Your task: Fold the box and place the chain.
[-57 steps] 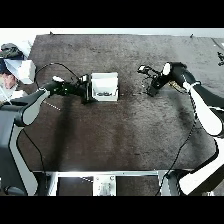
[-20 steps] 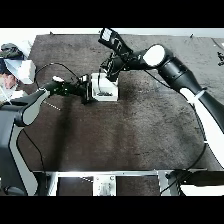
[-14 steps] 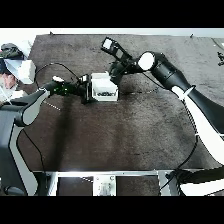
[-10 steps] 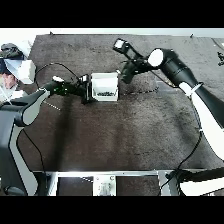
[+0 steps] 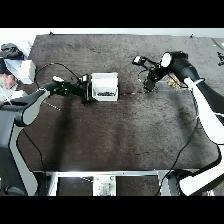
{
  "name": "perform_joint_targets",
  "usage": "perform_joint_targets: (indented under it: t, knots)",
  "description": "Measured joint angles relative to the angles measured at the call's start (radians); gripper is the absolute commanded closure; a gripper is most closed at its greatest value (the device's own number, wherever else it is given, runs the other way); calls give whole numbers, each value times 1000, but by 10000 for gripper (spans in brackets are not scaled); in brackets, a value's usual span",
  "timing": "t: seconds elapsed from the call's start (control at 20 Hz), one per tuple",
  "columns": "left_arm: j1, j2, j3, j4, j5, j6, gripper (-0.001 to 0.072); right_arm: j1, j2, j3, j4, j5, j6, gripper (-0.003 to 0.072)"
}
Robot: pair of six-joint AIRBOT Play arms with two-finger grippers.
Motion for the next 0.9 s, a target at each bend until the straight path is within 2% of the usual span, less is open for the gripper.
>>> perform_joint_targets:
  t: [0.3,0.75,0.85,0.9]
  knots:
    - [0,0,0,0,0,0,406,-26,-124,118,-88,82,-40,316]
    - [0,0,0,0,0,0,406,-32,-205,154,-179,102,-73,317]
    - [0,0,0,0,0,0,406,-33,-215,155,-186,103,-74,386]
    - [0,0,0,0,0,0,406,-33,-219,156,-193,103,-74,386]
